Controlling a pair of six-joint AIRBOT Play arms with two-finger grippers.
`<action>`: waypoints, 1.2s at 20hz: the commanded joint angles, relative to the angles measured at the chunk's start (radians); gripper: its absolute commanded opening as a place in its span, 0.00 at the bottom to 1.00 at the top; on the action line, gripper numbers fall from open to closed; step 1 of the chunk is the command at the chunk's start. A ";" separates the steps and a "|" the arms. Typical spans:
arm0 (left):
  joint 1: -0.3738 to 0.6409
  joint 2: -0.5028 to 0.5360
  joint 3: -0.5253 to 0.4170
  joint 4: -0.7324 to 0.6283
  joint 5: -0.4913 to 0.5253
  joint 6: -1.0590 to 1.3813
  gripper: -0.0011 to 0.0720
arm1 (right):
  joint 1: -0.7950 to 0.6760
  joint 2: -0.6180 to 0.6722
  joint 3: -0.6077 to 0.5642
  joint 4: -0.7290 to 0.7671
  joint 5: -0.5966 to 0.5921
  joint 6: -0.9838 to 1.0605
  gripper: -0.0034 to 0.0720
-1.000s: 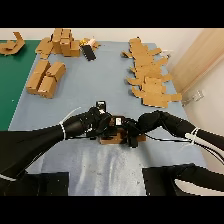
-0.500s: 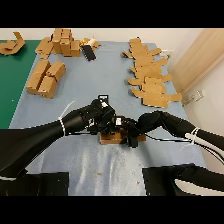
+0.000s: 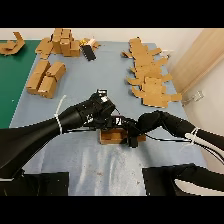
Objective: Fold the box.
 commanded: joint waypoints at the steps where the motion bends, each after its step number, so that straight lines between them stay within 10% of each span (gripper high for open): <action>1: 0.002 0.001 0.005 0.005 -0.010 0.000 0.40 | 0.000 0.000 0.000 0.000 0.000 0.000 0.62; 12: 0.002 0.040 0.005 0.047 -0.027 0.000 0.40 | 0.000 0.000 0.000 0.000 -0.001 0.000 0.62; 14: 0.002 0.040 0.005 0.051 -0.023 0.000 0.05 | 0.000 0.000 0.000 0.000 0.000 0.000 0.62; 24: 0.002 0.005 0.004 0.057 -0.023 0.004 0.04 | 0.000 0.000 0.000 0.000 0.000 0.000 0.62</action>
